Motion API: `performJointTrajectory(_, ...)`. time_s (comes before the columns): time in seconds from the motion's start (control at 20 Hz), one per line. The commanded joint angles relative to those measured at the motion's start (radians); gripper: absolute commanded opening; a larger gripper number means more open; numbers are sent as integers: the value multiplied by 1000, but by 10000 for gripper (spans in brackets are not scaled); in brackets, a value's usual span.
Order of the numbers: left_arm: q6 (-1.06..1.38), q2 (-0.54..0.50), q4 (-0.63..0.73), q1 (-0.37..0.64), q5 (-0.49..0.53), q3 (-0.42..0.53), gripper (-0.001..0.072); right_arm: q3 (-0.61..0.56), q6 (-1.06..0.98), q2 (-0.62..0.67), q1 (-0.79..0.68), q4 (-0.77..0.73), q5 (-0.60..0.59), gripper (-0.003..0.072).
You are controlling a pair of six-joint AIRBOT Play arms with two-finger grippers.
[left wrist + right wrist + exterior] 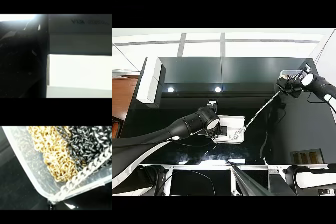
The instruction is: Fold the box and place the chain.
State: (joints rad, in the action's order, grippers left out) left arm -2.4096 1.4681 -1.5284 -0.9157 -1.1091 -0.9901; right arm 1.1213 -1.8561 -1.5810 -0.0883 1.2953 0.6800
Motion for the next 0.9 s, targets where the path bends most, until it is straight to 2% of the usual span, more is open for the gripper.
performJointTrajectory(0.0, 0, 0, 0, 0, 0, 0, 33, 52, 109, 7, -2, -13, 136, 36)
performJointTrajectory(0.15, 0, 0, 0, 0, 0, 0, 33, 82, 303, 132, -6, -11, 257, 35)
performJointTrajectory(0.35, 0, 0, 0, 0, 0, 0, 33, 89, 399, 386, -33, -8, 360, 36)
performJointTrajectory(0.5, 0, 0, 0, 0, 0, 0, 33, 89, 444, 546, -34, -26, 504, 36)
performJointTrajectory(0.7, 0, 0, 0, 0, -1, 0, 33, 85, 552, 669, -31, -166, 735, 36)
performJointTrajectory(0.85, 0, 0, 0, 0, -1, 0, 33, 41, 611, 716, 8, -292, 815, 36)
